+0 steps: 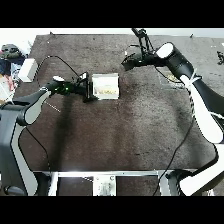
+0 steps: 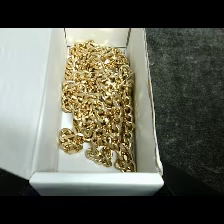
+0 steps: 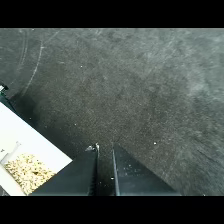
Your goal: Fold the box and place the chain.
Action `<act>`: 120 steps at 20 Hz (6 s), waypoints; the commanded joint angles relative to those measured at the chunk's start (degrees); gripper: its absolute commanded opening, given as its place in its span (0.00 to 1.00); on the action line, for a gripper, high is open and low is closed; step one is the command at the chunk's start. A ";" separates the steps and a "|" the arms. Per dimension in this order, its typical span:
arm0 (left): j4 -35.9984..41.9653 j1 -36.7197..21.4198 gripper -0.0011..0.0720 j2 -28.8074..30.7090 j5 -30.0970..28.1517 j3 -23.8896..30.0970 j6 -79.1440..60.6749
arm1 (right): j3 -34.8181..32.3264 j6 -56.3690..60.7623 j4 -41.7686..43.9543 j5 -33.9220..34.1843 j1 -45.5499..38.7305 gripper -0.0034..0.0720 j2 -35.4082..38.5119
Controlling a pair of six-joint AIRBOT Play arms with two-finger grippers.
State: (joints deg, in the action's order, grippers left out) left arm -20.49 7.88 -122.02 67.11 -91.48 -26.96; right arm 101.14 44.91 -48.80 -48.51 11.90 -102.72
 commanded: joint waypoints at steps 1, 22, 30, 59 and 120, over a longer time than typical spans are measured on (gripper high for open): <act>0.00 0.00 0.42 0.00 -0.02 0.00 -0.02 | 6.12 -11.67 15.43 -8.76 -3.72 0.18 -6.99; 0.00 0.00 0.42 0.00 -0.02 0.00 -0.02 | 9.27 -34.62 9.99 -27.80 3.21 0.37 -14.32; 0.00 0.00 0.42 0.00 -0.02 0.00 -0.02 | 9.27 -38.29 9.75 -27.36 4.28 0.37 -14.34; 0.00 0.00 0.42 0.00 -0.02 0.00 -0.02 | 2.60 -42.23 13.51 -19.65 4.55 0.42 -11.19; 0.00 0.00 0.42 0.00 -0.02 0.00 -0.02 | -9.16 -58.42 16.68 -4.63 4.70 0.51 -7.41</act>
State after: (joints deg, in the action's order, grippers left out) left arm -20.47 7.88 -122.02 67.09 -91.50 -26.96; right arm 91.92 -12.36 -31.35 -57.17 16.58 -110.02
